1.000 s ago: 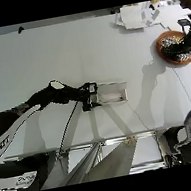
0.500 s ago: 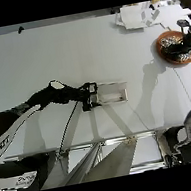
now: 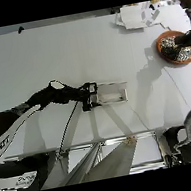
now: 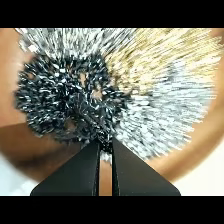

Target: Fold the box and place the chain.

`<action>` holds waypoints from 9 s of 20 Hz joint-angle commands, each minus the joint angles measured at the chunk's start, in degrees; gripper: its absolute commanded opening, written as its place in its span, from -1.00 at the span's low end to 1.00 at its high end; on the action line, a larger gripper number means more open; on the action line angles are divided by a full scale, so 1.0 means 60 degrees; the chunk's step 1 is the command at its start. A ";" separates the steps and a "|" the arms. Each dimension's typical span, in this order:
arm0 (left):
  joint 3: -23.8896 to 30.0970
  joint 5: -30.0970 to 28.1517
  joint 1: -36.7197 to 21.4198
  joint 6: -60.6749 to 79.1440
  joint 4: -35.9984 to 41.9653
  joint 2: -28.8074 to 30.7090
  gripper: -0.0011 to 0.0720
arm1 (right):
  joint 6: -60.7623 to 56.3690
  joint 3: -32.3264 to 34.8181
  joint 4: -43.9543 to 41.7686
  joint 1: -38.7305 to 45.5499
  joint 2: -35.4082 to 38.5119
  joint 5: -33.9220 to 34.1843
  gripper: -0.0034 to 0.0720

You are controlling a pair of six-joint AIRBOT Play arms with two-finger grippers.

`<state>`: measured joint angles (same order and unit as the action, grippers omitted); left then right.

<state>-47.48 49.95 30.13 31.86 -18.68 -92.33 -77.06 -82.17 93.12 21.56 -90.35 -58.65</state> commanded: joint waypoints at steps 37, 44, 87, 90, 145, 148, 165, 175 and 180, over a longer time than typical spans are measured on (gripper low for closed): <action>-0.0004 -0.0004 -0.0004 0.0004 0.0000 0.0004 -0.29 | -0.0907 0.4499 -0.4364 -0.8368 0.8233 -0.1308 -0.86; -0.0004 -0.0004 -0.0004 0.0004 0.0000 0.0004 -0.29 | -0.0911 0.4521 -0.3654 -0.9158 0.7235 -0.0856 -0.86; -0.0004 0.0000 -0.0004 0.0004 0.0000 0.0004 -0.29 | 0.1351 0.7442 -0.5388 -0.8225 0.5716 0.1308 -0.85; -0.0004 0.0000 -0.0004 0.0004 0.0000 0.0004 -0.29 | 0.1326 0.7442 -0.5417 -0.8225 0.5158 0.1938 -0.85; -0.0004 0.0000 -0.0004 0.0004 0.0000 0.0004 -0.29 | -0.2193 0.9380 -0.2605 -0.9544 0.5293 0.2208 -0.33; -0.0004 -0.0004 -0.0004 0.0004 0.0000 0.0004 -0.29 | -0.2189 0.9380 -0.2794 -0.9544 0.5187 0.2138 -0.47; -0.0004 0.0000 -0.0004 0.0004 0.0000 0.0004 -0.29 | -0.2062 0.8353 -0.3577 -0.9544 0.8342 0.0295 -0.86; -0.0004 -0.0004 -0.0004 0.0004 0.0000 0.0004 -0.29 | -0.1220 0.7475 -0.4262 -0.9544 0.7960 0.3472 -0.86; -0.0004 0.0000 -0.0004 0.0004 0.0000 0.0004 -0.29 | 0.0007 0.7475 -0.5115 -0.9544 0.6699 0.3993 -0.86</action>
<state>-47.48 49.95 30.13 31.86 -18.65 -92.33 -81.23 -37.21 65.49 -35.70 -46.63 -37.21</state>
